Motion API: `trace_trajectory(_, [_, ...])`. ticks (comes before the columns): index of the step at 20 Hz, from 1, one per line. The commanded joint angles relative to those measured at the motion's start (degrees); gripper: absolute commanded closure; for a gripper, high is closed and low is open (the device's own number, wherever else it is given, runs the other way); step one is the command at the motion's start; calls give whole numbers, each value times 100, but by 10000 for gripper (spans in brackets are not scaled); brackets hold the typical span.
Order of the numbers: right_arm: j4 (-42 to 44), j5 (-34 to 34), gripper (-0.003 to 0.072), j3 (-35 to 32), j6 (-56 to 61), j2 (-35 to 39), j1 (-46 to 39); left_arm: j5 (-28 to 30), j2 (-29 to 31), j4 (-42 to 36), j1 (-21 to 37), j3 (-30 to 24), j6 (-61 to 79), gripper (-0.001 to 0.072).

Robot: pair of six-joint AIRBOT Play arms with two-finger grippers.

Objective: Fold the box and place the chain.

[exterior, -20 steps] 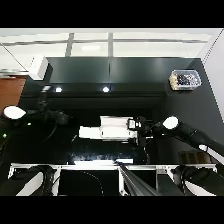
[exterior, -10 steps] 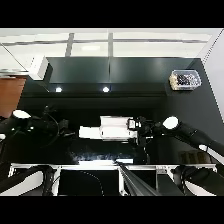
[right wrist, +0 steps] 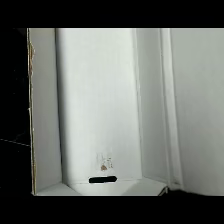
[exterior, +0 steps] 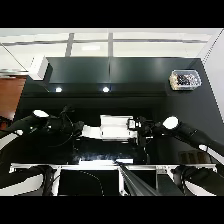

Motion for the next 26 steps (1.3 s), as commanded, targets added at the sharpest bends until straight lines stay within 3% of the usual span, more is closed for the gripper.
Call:
trace_trajectory(1, [0,0,128,0,2,-4,4,-39,39,-201,-295,195,181,609])
trace_trajectory(2, [0,0,128,0,2,-4,4,-48,133,-192,-352,299,267,475])
trace_trajectory(3, [0,0,128,0,2,-4,4,-48,251,-177,-391,407,330,180])
trace_trajectory(4, [0,0,128,0,2,-4,4,-61,367,-114,-400,533,323,-3])
trace_trajectory(9, [2,-2,128,0,2,-4,4,-122,756,748,-776,1025,-382,-3])
trace_trajectory(12, [7,-50,128,0,46,-4,4,212,791,1543,-1342,1145,-1287,-3])
trace_trajectory(20, [2,-105,128,0,44,-4,4,1366,791,1915,-2522,1152,-2804,5])
trace_trajectory(22, [2,-105,128,0,44,-4,4,1628,789,2520,-2828,1185,-3698,33])
trace_trajectory(26, [2,-105,128,0,44,-4,4,1539,776,4153,-3460,1462,-5608,32])
